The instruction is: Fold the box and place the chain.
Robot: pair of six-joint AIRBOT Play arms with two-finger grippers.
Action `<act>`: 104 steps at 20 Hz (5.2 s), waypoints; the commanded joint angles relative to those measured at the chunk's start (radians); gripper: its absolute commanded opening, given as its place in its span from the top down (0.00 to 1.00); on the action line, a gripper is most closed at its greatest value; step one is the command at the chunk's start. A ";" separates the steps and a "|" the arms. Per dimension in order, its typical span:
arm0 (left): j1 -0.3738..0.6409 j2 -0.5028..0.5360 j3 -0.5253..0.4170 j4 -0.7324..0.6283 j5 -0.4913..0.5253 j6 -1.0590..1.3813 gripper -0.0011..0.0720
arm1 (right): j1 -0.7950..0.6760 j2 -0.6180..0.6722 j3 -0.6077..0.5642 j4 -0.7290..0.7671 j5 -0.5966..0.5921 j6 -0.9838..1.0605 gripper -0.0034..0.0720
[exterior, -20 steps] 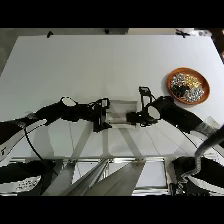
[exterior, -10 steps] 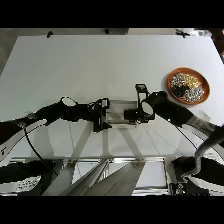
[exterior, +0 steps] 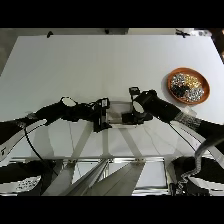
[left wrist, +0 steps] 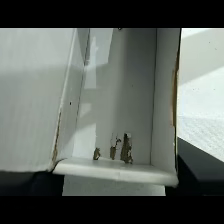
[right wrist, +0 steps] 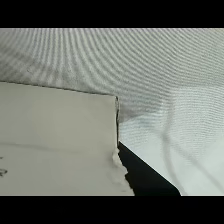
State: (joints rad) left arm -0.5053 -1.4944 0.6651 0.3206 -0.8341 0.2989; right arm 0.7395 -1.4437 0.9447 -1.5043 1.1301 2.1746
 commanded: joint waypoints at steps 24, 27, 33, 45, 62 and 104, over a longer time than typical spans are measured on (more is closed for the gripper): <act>0.001 0.001 0.001 0.002 0.000 0.003 0.97 | -0.013 0.372 0.002 -0.167 0.161 -0.172 0.40; 0.001 0.001 0.001 0.001 0.000 0.004 0.97 | -0.141 0.475 0.002 -0.193 0.139 -0.252 0.40; 0.001 0.001 0.001 0.001 0.000 0.004 0.97 | -0.663 0.428 0.002 -0.218 -0.010 -0.581 0.23; 0.001 0.001 0.001 0.001 0.000 0.003 0.97 | -0.959 0.017 0.003 -0.053 -0.409 -0.771 0.27; 0.001 0.001 0.001 0.002 0.000 0.003 0.97 | -0.959 0.172 0.005 0.098 -0.266 -0.822 0.94; 0.001 0.001 0.001 0.001 0.000 0.003 0.97 | -0.034 0.540 -0.393 0.390 -0.632 -0.552 0.94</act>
State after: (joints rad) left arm -0.5053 -1.4944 0.6655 0.3218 -0.8345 0.3023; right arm 0.6933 -0.8555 0.5526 -1.1629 0.5835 1.6180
